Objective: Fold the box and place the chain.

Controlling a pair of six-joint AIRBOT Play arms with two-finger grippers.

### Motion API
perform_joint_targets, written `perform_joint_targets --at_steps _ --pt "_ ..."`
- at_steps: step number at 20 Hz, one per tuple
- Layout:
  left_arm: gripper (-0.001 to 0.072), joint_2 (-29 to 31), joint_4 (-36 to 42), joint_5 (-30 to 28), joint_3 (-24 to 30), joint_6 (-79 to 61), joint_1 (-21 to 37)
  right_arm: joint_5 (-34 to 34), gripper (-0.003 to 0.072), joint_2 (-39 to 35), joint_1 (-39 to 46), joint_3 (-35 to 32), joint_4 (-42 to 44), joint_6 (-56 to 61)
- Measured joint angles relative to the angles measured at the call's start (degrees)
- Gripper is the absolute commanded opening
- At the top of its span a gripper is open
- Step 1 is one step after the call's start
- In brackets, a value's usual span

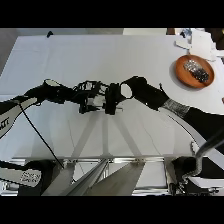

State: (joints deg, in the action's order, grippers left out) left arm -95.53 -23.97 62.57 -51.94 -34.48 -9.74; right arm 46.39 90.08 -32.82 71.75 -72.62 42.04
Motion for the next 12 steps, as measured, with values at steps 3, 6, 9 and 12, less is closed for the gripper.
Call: perform_joint_targets --at_steps 3,6,9,12 --pt "0.0395 0.0 0.0 0.0 0.0 0.0 0.0 0.7 0.0476 -0.2 0.0 0.0 0.2 0.1" --pt "0.0395 0.0 0.2 -0.2 0.0 0.0 0.0 1.1 0.049 -0.9 0.0 0.0 0.2 0.2" --pt "0.0395 0.0 0.2 -0.3 0.0 0.0 0.0 0.7 0.0564 -2.2 0.0 0.0 -0.6 0.1" --pt "0.0395 0.0 0.2 -0.2 0.0 0.0 0.0 0.5 0.0553 -3.1 0.1 0.0 -1.0 0.2"
